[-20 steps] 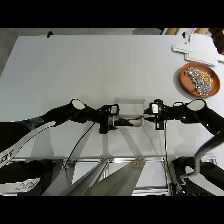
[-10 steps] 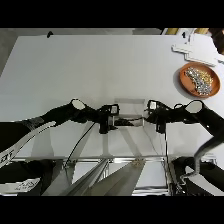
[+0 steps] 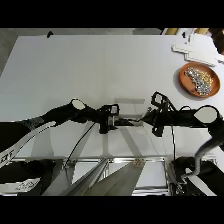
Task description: Fold the box and place the chain.
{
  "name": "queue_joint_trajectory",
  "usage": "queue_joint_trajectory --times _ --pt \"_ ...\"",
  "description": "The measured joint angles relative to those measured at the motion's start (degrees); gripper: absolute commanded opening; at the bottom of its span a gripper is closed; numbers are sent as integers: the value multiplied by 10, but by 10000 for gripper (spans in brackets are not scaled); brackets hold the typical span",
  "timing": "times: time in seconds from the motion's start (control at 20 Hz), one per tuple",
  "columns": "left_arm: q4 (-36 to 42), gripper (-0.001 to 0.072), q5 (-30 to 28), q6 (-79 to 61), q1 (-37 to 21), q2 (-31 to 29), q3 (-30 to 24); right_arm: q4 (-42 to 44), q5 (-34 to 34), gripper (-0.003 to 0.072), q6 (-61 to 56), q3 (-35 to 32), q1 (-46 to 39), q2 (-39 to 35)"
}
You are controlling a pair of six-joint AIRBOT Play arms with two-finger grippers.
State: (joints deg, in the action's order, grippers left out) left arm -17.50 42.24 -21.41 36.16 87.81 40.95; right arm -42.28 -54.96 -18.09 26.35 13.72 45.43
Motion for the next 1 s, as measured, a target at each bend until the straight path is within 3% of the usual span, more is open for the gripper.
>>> queue_joint_trajectory --times 0.3,0.35,0.45,0.55,0.75,1.0 --pt "0 206 0 0 0 0 0 78 119 21 -13 0 129 27" --pt "0 206 0 0 0 0 0 84 141 47 -14 0 145 41" --pt "0 206 0 0 0 0 0 93 172 254 -15 0 168 73" --pt "0 206 0 0 0 0 0 94 184 257 -15 1 172 96" --pt "0 206 0 0 0 0 0 74 149 257 -10 17 111 92" --pt "0 206 0 0 0 0 0 -17 63 259 80 24 -41 66"
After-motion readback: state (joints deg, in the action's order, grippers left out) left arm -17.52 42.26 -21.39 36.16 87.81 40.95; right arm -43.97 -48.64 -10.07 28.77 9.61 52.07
